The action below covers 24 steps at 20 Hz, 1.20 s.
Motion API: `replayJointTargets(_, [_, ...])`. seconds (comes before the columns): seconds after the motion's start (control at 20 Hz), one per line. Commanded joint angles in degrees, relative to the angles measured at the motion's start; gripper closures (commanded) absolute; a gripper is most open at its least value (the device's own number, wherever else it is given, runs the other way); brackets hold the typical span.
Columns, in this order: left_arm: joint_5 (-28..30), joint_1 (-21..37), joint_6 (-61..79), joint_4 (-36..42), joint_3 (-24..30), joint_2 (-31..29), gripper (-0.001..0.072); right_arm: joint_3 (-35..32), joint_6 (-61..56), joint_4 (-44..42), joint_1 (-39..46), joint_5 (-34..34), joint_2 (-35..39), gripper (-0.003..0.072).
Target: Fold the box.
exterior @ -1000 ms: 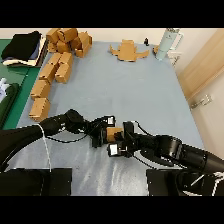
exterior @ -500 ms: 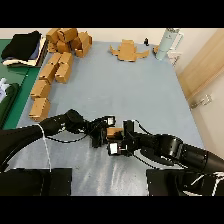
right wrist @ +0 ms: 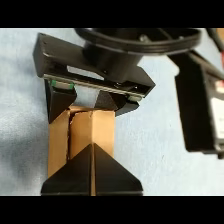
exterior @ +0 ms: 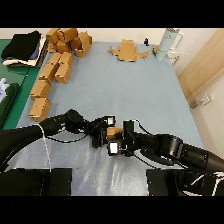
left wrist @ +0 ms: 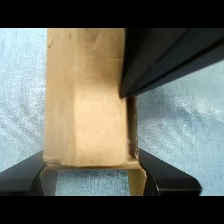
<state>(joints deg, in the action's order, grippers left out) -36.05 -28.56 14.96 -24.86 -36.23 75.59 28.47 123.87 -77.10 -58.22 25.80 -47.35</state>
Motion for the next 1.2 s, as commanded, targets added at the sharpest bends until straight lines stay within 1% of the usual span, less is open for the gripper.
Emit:
replayJointTargets(0.0, [0.0,0.0,0.0,0.0,0.0,0.0,0.0234,0.0,0.0,-0.4,0.0,0.3,0.0,0.0653])
replayJointTargets(0.45, [0.0,0.0,0.0,0.0,0.0,0.0,0.0234,-0.4,0.0,-4.8,0.0,1.7,-1.5,0.0653])
replayJointTargets(0.65, [0.0,0.0,0.0,0.0,0.0,0.0,0.0234,-0.4,0.2,-4.8,0.0,1.7,-1.2,0.0651])
replayJointTargets(0.75, [0.0,0.0,0.0,0.0,0.0,0.0,0.0234,-0.3,0.2,-4.6,0.0,1.7,-0.1,0.0651])
replayJointTargets(0.9, [0.0,0.0,0.0,0.0,0.0,0.0,0.0234,-0.3,0.2,-2.0,0.0,2.0,2.7,0.0653])
replayJointTargets(1.05, [0.0,0.0,0.0,0.0,0.0,0.0,0.0234,-0.4,0.1,-1.1,1.1,4.0,2.3,0.0679])
replayJointTargets(1.15, [0.0,0.0,0.0,0.0,0.0,0.0,0.0234,-0.5,-0.1,-1.5,1.1,4.3,1.6,0.0680])
